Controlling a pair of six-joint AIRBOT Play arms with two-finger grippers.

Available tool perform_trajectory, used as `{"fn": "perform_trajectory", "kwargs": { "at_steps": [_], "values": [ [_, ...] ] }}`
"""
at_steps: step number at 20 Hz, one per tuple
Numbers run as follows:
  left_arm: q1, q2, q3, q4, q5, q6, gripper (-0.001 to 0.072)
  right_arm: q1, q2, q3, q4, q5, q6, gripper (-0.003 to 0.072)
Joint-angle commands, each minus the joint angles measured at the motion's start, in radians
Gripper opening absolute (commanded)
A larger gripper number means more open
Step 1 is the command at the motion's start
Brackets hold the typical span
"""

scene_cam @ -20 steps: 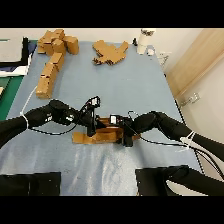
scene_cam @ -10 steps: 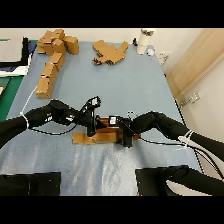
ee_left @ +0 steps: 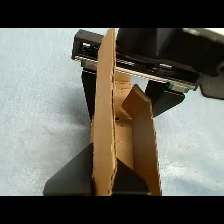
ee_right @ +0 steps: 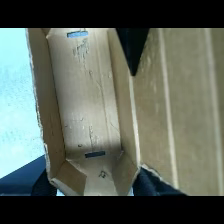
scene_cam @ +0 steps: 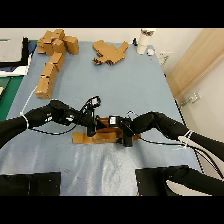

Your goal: Fold the box.

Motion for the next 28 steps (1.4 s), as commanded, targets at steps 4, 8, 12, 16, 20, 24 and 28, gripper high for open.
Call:
{"fn": "perform_trajectory", "kwargs": {
  "at_steps": [4, 8, 12, 16, 20, 24, 28],
  "values": [
    [0.021, 0.014, 0.000, 0.001, 0.036, -0.200, 0.0670, -0.001, -0.001, 0.000, -0.003, -0.001, 0.000, 0.0593],
    [0.056, 0.064, 0.001, 0.140, -0.003, -0.382, 0.0673, -0.001, -0.001, 0.000, -0.004, -0.001, 0.000, 0.0593],
    [0.095, 0.180, 0.001, 0.424, -0.084, -0.701, 0.0672, -0.001, 0.000, 0.000, -0.004, -0.001, 0.000, 0.0593],
    [0.097, 0.229, 0.001, 0.609, -0.276, -0.990, 0.0598, -0.001, 0.000, 0.000, -0.004, 0.000, 0.000, 0.0595],
    [0.038, 0.229, 0.002, 0.436, -0.310, -1.170, 0.0014, -0.001, 0.000, 0.000, -0.003, 0.000, 0.000, 0.0595],
    [0.002, 0.196, 0.020, 0.230, -0.124, -1.171, 0.0014, -0.001, 0.000, 0.000, -0.003, -0.001, 0.000, 0.0595],
    [0.002, 0.108, 0.076, 0.158, -0.028, -1.171, 0.0014, -0.001, 0.000, 0.000, -0.003, -0.001, 0.000, 0.0595]
  ]
}}
